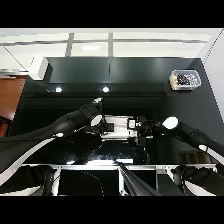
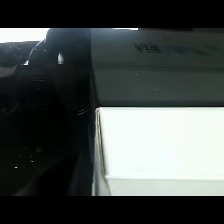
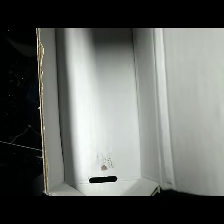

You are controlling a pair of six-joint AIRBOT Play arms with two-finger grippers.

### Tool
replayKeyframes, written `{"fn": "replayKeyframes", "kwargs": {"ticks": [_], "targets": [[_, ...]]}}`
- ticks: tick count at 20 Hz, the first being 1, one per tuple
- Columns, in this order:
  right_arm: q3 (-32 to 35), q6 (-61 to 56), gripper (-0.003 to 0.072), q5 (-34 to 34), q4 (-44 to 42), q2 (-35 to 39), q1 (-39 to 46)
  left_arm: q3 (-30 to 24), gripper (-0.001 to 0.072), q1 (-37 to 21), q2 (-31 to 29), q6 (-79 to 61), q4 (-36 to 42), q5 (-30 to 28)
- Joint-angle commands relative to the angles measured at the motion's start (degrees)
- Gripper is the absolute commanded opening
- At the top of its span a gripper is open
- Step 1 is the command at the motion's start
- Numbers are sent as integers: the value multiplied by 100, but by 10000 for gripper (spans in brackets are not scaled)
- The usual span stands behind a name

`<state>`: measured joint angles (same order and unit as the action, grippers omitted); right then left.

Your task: Fold the box and place the chain.

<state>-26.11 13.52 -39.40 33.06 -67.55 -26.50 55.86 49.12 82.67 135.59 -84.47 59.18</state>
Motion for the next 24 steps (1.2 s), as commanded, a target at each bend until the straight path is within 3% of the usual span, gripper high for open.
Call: {"fn": "replayKeyframes", "kwargs": {"ticks": [1, 2, 3, 4, 11, 13, 17, 20, 22, 24], "targets": [[0, -2, 397, -2, -2, -4, -4, 7, 160, 2, 7, -15, -4, -4], [0, -2, 397, -2, -2, -4, -4, 7, 140, 2, 7, -13, 0, -20], [0, -2, 397, -2, -2, -4, -4, 9, 53, 4, 7, -17, 37, -22], [0, -2, 397, -2, -2, -4, -4, 9, 39, 4, 7, -17, 68, -24], [0, -2, 397, -2, 0, -4, -4, 24, 40, 9, 7, -20, 144, -22], [0, -2, 397, -2, -2, -4, -4, 81, 301, 9, 7, -17, 136, -13], [0, -2, 397, -2, -2, -4, -4, 131, 316, 7, 7, -11, 96, -17], [0, -2, 397, -2, 0, -4, -4, 131, 265, 0, 39, 11, 98, -20], [0, -2, 397, 0, -2, -4, -4, 133, 69, 2, 96, -9, 164, -20], [0, -2, 397, -4, -2, -4, -4, 133, 27, 2, 136, -39, 269, -17]]}}
